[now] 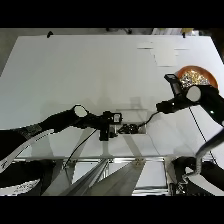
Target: Fold the box and place the chain.
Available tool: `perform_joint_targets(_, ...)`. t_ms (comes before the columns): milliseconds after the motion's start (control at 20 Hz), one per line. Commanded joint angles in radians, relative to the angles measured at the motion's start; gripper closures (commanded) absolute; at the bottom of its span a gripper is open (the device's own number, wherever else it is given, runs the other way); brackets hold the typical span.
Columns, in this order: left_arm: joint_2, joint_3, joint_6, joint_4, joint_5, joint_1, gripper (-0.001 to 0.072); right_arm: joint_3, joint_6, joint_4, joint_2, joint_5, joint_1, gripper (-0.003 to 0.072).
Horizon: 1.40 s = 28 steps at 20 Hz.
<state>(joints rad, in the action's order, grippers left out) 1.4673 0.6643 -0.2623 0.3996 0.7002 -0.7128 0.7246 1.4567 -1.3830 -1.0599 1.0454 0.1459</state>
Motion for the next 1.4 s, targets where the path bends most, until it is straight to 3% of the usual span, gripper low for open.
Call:
perform_joint_targets(0,0.000,0.000,0.000,0.000,0.000,0.001,0.0500,0.001,-0.032,0.092,0.187,0.125,0.031,0.0667)
perform_joint_targets(200,0.000,0.000,0.000,0.000,0.000,0.000,0.0500,0.000,-0.078,0.264,0.322,0.208,0.109,0.0667)
perform_joint_targets(450,0.000,0.000,0.000,0.000,0.000,0.000,0.0500,0.000,-0.078,0.420,0.350,0.147,0.241,0.0667)
perform_joint_targets(800,0.000,0.000,0.000,0.000,0.000,0.000,0.0500,0.000,-0.065,0.447,0.340,-0.021,0.426,0.0667)
perform_joint_targets(1100,0.000,0.000,0.000,0.000,0.000,0.000,0.0500,-0.002,-0.051,0.436,0.236,-0.069,0.465,0.0665)
perform_joint_targets(1150,0.000,0.000,0.000,0.000,0.000,0.000,0.0500,-0.002,-0.051,0.423,0.214,-0.073,0.465,0.0642)
perform_joint_targets(1250,0.000,0.000,0.000,0.000,0.000,0.000,0.0500,-0.001,-0.051,0.403,0.181,-0.082,0.465,0.0468)
perform_joint_targets(1350,0.000,0.000,0.000,0.000,0.000,0.000,0.0500,0.010,-0.053,0.402,0.176,-0.086,0.455,0.0451)
